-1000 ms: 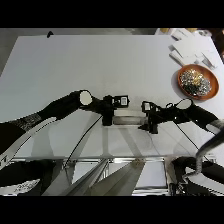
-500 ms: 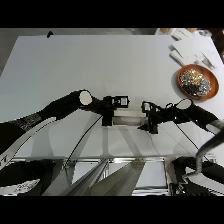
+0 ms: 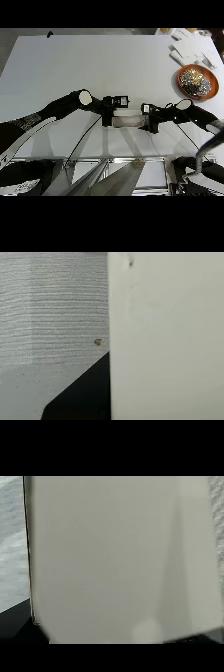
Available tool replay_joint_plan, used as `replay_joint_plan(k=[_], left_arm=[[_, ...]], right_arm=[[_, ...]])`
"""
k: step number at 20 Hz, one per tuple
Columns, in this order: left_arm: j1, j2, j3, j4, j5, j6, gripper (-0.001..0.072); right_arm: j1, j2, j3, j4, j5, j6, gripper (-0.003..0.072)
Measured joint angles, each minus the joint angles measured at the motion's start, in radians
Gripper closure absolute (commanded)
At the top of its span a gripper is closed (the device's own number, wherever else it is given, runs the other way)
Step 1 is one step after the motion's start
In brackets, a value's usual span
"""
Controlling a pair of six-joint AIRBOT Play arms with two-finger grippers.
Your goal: Fold the box and place the chain.
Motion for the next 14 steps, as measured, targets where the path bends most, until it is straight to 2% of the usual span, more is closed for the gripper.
replay_joint_plan(k=[5,6,7,8,10,13,14], left_arm=[[0.0,0.0,0.0,0.0,-0.001,0.0,0.07],[0.0,0.0,0.0,0.0,-0.001,0.0,0.07],[0.0,0.0,0.0,0.0,-0.001,0.0,0.07],[0.0,0.0,0.0,0.0,-0.002,0.0,0.07],[0.0,0.0,0.0,0.0,-0.003,0.0,0.07],[0.0,0.0,0.0,0.0,-0.004,0.0,0.07],[0.0,0.0,0.0,0.0,-0.004,0.0,0.07]], right_arm=[[0.0,0.0,0.0,0.055,-0.005,-0.053,0.0053],[0.0,0.0,0.0,0.059,-0.004,-0.059,0.0078],[0.0,0.0,0.0,0.06,-0.004,-0.063,0.0153],[0.0,-0.002,0.0,0.06,-0.002,-0.064,0.0172],[0.0,-0.013,0.0,0.061,0.006,-0.067,0.03],[0.0,-0.024,0.002,0.048,0.014,-0.072,0.0372],[0.0,-0.026,0.002,0.041,0.015,-0.072,0.0372]])
